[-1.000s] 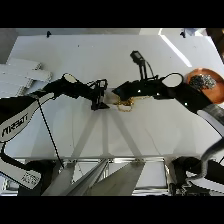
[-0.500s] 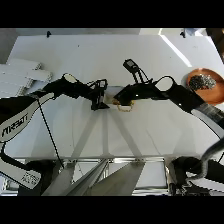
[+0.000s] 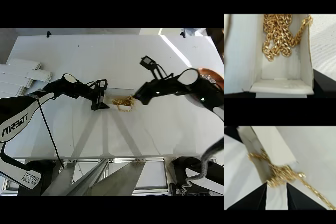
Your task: Fold the box and place the chain.
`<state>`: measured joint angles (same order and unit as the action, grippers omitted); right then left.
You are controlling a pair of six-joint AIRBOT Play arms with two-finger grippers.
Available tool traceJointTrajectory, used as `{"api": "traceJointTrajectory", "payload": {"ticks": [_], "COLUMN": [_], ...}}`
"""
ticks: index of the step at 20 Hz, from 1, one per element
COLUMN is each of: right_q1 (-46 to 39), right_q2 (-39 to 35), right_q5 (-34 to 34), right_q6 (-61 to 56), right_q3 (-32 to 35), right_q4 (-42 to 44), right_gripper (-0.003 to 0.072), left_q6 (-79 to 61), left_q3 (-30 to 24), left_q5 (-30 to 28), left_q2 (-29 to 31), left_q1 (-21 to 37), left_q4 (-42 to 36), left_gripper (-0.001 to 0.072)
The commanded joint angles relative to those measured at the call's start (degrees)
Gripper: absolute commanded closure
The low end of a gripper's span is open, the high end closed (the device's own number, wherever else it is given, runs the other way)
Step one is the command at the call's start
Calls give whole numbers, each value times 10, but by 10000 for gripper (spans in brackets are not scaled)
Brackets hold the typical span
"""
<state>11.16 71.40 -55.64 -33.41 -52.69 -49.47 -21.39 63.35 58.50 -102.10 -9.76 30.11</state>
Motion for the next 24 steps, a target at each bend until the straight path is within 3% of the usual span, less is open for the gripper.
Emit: {"api": "traceJointTrajectory", "payload": {"ticks": [1, 3, 6, 11, 18, 20, 23, 24], "right_q1": [-55, -57, -55, -55, -19, -13, -13, -13], "right_q2": [17, 47, 95, 147, 188, 190, 189, 188], "right_q5": [-33, -33, -6, 10, 12, 28, 26, 26], "right_q6": [73, 118, 237, 466, 521, 519, 511, 499], "right_q3": [0, 0, 0, 0, 0, 0, 0, 0], "right_q4": [-59, -57, -8, 120, 153, 150, 134, 122], "right_gripper": [410, 398, 265, 262, 264, 384, 674, 675], "left_q6": [0, 0, 0, 0, 0, 0, 0, 0], "left_q3": [0, 0, 0, 0, 0, 0, 0, 0], "left_q5": [0, 0, 0, 0, 0, 0, 0, 0], "left_q2": [0, 0, 0, 0, 0, 0, 0, 0], "left_q1": [0, 0, 0, 0, 0, 0, 0, 0], "left_q4": [0, 0, 0, 0, 0, 0, 0, 0], "left_gripper": [363, 363, 363, 363, 363, 363, 363, 363]}}
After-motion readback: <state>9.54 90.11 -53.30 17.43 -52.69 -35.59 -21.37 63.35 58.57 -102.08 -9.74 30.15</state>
